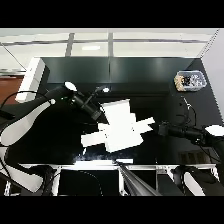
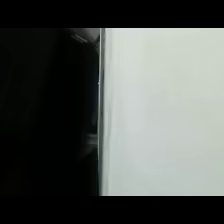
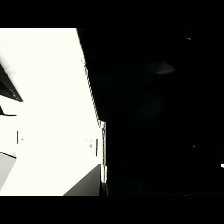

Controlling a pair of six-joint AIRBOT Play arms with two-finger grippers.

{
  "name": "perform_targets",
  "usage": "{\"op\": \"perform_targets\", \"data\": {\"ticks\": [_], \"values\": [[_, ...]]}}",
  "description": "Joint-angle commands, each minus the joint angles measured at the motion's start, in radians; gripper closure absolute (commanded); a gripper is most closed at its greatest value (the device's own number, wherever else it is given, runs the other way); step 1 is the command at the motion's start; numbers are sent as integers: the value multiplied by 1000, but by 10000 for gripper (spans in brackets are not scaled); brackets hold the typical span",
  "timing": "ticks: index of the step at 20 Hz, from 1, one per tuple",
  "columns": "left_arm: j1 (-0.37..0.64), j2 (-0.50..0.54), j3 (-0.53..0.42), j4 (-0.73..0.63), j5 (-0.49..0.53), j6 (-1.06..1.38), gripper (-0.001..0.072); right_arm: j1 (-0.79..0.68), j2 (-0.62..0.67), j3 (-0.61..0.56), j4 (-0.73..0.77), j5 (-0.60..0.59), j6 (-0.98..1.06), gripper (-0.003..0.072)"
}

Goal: Fold the box and place the chain.

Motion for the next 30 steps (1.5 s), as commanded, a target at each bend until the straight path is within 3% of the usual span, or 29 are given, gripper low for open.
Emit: {"op": "perform_targets", "data": {"ticks": [1, 2, 3, 6, 8, 10, 12, 15, 20, 27, 30], "values": [[-6, 6, 5, 26, -26, 30, 687, 0, 1, 37, -132, 8, 56, 500], [-6, 18, 5, 29, -29, 30, 688, -2, 1, 84, -226, 13, 116, 135], [-6, 36, 5, 32, -27, 30, 689, -3, 1, 138, -314, 24, 148, 0], [-42, 136, -5, 61, 24, 65, 691, -3, 1, 317, -510, 59, 153, 1], [-92, 237, -60, 65, 185, 170, 690, -3, 1, 392, -557, 39, 153, 1], [-149, 302, -129, 62, 314, 306, 689, -2, 1, 419, -554, 4, 153, 1], [-201, 304, -151, 91, 330, 441, 689, 0, 1, 419, -551, 25, 153, 1], [-245, 296, -184, 153, 514, 492, 687, 1, 1, 418, -482, 39, 158, 1], [-252, 249, -184, 209, 536, 520, 687, 44, 0, 395, -492, 96, -8, 2], [-251, 243, -185, 204, 568, 467, 687, 267, -2, 191, -489, -117, -83, 2], [-253, 242, -185, 204, 563, 438, 687, 334, -2, 141, -493, -147, -153, 2]]}}
